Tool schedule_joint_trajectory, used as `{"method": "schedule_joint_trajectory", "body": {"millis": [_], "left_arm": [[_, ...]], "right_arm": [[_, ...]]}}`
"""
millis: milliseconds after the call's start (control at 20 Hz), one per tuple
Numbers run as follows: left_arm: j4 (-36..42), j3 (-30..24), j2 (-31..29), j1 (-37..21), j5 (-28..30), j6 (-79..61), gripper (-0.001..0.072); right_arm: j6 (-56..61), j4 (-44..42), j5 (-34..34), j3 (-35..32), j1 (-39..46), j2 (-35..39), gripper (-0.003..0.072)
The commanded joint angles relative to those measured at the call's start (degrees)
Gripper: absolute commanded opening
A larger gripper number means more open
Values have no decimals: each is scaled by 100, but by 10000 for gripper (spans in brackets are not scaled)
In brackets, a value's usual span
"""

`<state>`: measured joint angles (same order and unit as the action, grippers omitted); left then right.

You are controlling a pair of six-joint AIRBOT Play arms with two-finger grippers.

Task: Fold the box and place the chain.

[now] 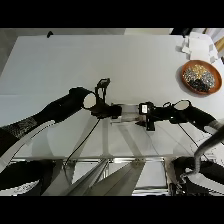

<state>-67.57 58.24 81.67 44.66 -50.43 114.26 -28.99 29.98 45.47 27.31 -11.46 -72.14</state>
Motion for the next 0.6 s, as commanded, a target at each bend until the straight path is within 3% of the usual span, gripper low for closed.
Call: {"method": "schedule_joint_trajectory", "body": {"millis": [0, 550], "left_arm": [[-50, 0, 7, 76, 129, 76, 454], [-518, 0, 151, 190, 120, 597, 453]], "right_arm": [[0, 0, 2, 4, -2, 0, 401], [0, 0, 2, 4, -2, 0, 401]]}}
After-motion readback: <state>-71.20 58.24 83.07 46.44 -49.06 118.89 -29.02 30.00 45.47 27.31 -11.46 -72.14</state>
